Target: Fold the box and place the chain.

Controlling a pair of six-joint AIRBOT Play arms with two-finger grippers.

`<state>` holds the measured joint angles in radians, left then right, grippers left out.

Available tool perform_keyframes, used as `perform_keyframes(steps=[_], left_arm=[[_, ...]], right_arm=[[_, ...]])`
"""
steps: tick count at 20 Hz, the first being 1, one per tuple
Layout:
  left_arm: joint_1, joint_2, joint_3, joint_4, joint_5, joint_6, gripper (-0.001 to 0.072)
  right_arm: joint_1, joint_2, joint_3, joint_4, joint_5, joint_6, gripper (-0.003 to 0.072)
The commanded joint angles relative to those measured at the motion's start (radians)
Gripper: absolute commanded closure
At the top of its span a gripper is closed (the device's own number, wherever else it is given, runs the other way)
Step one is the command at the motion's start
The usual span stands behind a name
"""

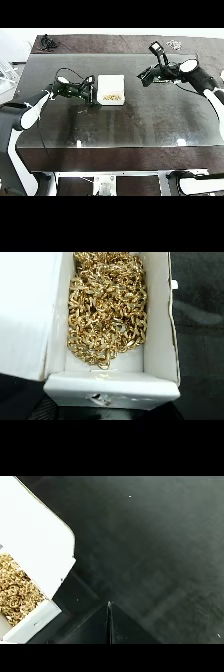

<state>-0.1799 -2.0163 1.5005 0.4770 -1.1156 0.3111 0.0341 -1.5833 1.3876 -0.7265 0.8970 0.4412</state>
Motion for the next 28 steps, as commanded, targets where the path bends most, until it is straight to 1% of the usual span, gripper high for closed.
perform_keyframes(steps=[1,3,6,9,12,15,17,21,23,26,28], left_arm=[[0.0,-0.001,0.0,0.0,0.0,0.0,0.0116],[0.0,-0.001,0.0,0.0,0.001,0.0,0.0116],[0.0,-0.001,0.0,0.0,0.0,0.0,0.0117],[0.0,-0.001,0.0,0.0,0.0,0.0,0.0116],[0.0,-0.001,0.0,0.0,0.0,0.0,0.0116],[0.0,-0.001,0.0,0.0,0.0,0.0,0.0116],[0.0,-0.001,0.0,0.0,0.001,0.0,0.0116],[0.0,-0.001,0.0,0.0,0.0,0.0,0.0117],[0.0,-0.001,0.0,0.0,0.0,0.0,0.0116],[0.0,-0.001,0.0,0.0,0.0,0.0,0.0117],[0.0,-0.001,0.0,0.0,0.0,0.0,0.0116]], right_arm=[[-0.045,-0.19,0.174,0.178,0.19,-0.082,0.0679],[-0.027,-0.294,0.263,0.196,0.283,-0.077,0.0679],[0.008,-0.386,0.335,0.196,0.272,-0.068,0.0679],[0.044,-0.406,0.351,0.195,0.233,-0.069,0.0679],[0.055,-0.408,0.356,0.196,0.241,-0.068,0.0679],[0.056,-0.408,0.371,0.195,0.397,-0.068,0.0677],[0.056,-0.408,0.407,0.196,0.485,-0.051,0.0677],[0.072,-0.407,0.481,0.193,0.598,-0.023,0.0677],[0.085,-0.407,0.485,0.171,0.603,-0.028,0.0678],[0.131,-0.407,0.484,0.01,0.562,-0.063,0.0678],[0.15,-0.407,0.484,-0.01,0.525,-0.089,0.0678]])
